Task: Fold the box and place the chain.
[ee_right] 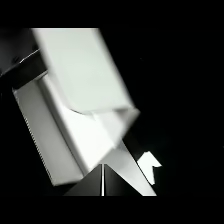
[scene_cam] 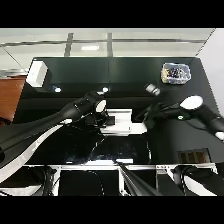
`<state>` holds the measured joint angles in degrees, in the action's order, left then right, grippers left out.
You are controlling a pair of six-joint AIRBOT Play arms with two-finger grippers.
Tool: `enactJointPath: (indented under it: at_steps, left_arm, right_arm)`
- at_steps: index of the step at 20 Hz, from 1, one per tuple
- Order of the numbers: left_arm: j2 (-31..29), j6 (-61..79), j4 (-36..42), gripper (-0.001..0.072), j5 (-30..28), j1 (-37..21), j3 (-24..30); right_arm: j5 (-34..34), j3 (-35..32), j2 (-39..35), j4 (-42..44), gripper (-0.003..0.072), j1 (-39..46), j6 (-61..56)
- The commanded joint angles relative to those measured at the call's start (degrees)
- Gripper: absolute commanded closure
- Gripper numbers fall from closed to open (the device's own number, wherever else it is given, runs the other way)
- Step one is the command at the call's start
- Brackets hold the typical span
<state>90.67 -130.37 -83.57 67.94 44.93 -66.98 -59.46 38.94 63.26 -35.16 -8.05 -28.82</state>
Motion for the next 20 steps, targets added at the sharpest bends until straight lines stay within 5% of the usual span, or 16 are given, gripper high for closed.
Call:
enactJointPath:
  at_steps: [1, 5, 11, 14, 18, 19, 20]
  left_arm:
    - [0.04, 0.07, 0.28, 0.0683, 0.04, 0.02, 0.0]
    - [0.04, 0.07, 0.28, 0.0684, 0.02, 0.02, 0.0]
    - [0.04, 0.09, 0.26, 0.0683, -0.04, 0.02, 0.0]
    - [0.04, 0.09, 0.26, 0.0683, 0.0, 0.02, 0.0]
    - [0.04, 0.07, 0.26, 0.0683, -0.02, 0.02, 0.0]
    - [0.04, 0.09, 0.28, 0.0683, 0.0, 0.02, 0.0]
    - [0.04, 0.07, 0.28, 0.0683, 0.02, 0.02, 0.0]
  right_arm:
    - [-11.02, 3.19, -5.01, -6.49, 0.0675, 16.79, -29.09]
    - [-7.06, -6.05, -0.15, -6.45, 0.0674, 29.09, -39.85]
    - [-2.93, -10.82, 12.33, 5.6, 0.0674, 13.16, -34.34]
    - [2.19, -9.42, 13.92, 7.34, 0.0673, 6.62, -31.76]
    - [0.63, -6.29, 13.92, 7.39, 0.067, 3.52, -31.69]
    - [-1.4, -5.22, 13.9, 7.19, 0.0501, 3.54, -31.34]
    - [-2.93, -4.15, 13.9, 6.36, 0.0203, 3.54, -31.32]
